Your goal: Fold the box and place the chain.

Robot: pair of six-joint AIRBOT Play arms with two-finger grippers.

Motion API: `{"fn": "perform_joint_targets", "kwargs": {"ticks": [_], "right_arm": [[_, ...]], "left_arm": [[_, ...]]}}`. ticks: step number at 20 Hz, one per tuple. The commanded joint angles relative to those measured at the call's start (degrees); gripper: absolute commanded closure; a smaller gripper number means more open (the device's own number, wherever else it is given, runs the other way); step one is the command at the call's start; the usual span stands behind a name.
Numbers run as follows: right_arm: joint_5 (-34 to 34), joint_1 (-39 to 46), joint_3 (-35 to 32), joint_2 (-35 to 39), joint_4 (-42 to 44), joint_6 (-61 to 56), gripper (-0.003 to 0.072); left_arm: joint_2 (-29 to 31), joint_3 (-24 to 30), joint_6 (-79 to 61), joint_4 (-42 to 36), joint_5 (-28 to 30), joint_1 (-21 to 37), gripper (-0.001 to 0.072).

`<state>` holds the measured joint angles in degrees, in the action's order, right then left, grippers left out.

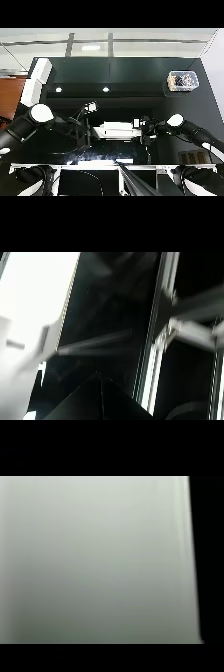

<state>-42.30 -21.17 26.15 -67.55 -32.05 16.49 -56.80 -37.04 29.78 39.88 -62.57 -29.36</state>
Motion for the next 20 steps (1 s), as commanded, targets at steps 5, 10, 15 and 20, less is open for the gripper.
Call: {"fn": "perform_joint_targets", "kwargs": {"ticks": [5, 10, 15, 20], "right_arm": [[0.04, -0.04, 0.02, 0.0, 0.07, 0.0, 0.0195], [0.04, -0.04, 0.02, -0.02, 0.07, 0.0, 0.0195], [0.04, -0.04, 0.02, -0.02, 0.07, 0.0, 0.0195], [0.04, -0.04, 0.02, 0.0, 0.07, 0.0, 0.0195]], "left_arm": [[-3.39, 3.04, -0.04, -16.15, 41.29, -9.57, 0.0679], [-10.75, 2.97, -10.1, -16.17, 42.38, -9.77, 0.068], [-14.93, 2.95, -10.1, -16.17, 41.05, -9.84, 0.068], [-13.2, 1.88, -9.97, -10.51, 37.29, -9.38, 0.0681]]}}
